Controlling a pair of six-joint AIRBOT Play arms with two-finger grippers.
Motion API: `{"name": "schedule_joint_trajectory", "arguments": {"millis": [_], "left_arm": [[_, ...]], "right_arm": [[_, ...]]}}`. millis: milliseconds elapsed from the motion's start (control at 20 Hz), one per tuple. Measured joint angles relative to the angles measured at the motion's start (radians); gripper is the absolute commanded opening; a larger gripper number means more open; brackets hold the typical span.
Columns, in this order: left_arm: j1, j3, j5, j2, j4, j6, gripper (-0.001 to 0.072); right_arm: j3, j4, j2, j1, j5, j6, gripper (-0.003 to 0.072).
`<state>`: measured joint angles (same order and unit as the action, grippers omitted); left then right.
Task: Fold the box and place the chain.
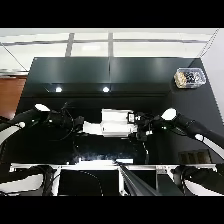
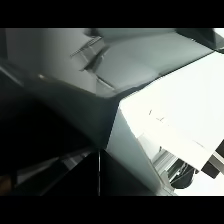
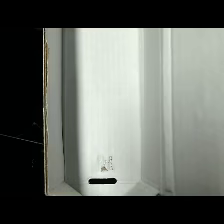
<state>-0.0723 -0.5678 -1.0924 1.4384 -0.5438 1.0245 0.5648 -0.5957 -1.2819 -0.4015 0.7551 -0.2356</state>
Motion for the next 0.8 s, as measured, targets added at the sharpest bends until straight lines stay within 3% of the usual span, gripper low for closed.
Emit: {"name": "schedule_joint_trajectory", "arguments": {"millis": [100, 250, 400, 450, 800], "left_arm": [[-0.023, -0.006, 0.012, 0.005, 0.015, -0.014, 0.0039], [-0.04, -0.024, 0.014, 0.007, 0.031, -0.046, 0.0302], [-0.045, -0.05, -0.004, 0.007, 0.044, -0.082, 0.0649], [-0.047, -0.062, -0.017, 0.006, 0.047, -0.092, 0.0702], [-0.085, -0.144, -0.08, 0.007, 0.024, -0.122, 0.07]], "right_arm": [[0.0, 0.0, 0.0, 0.0, 0.0, 0.0, 0.0245], [0.0, 0.0, 0.0, 0.0, 0.0, 0.0, 0.0245], [0.0, 0.0, 0.0, 0.0, 0.0, 0.0, 0.0245], [0.0, 0.0, 0.0, 0.0, 0.0, 0.0, 0.0245], [0.0, 0.0, 0.0, 0.0, 0.0, 0.0, 0.0245]]}}
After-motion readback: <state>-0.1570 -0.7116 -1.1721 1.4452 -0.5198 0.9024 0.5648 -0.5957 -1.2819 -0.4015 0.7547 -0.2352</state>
